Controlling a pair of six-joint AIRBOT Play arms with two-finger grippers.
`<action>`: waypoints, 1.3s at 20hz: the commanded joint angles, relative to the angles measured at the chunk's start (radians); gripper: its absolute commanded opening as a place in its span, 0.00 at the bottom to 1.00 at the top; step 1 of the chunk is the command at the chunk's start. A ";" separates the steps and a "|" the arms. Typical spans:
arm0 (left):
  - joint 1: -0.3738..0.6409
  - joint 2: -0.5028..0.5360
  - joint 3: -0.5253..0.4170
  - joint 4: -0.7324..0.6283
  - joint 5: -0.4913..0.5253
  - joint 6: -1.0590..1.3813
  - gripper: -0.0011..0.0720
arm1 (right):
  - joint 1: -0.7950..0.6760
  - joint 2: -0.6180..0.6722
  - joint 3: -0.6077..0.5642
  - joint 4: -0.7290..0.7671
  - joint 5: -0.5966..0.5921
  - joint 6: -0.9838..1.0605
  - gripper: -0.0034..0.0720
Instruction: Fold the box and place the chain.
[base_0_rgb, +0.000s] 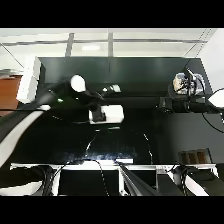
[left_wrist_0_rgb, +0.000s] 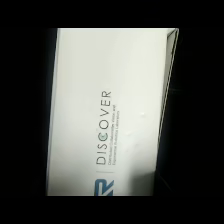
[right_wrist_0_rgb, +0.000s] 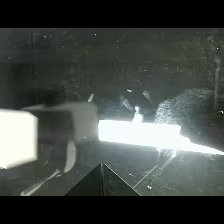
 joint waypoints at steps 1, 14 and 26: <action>0.181 0.134 -0.013 0.150 -0.132 -0.242 0.06 | 0.000 0.000 0.001 0.007 0.001 -0.001 0.08; 1.130 0.378 -0.334 0.141 0.042 -0.343 0.06 | 0.000 0.000 0.001 0.007 -0.018 -0.002 0.07; 1.194 0.189 -0.352 0.011 0.378 -0.062 0.06 | 0.000 0.000 0.001 0.011 -0.020 0.055 0.08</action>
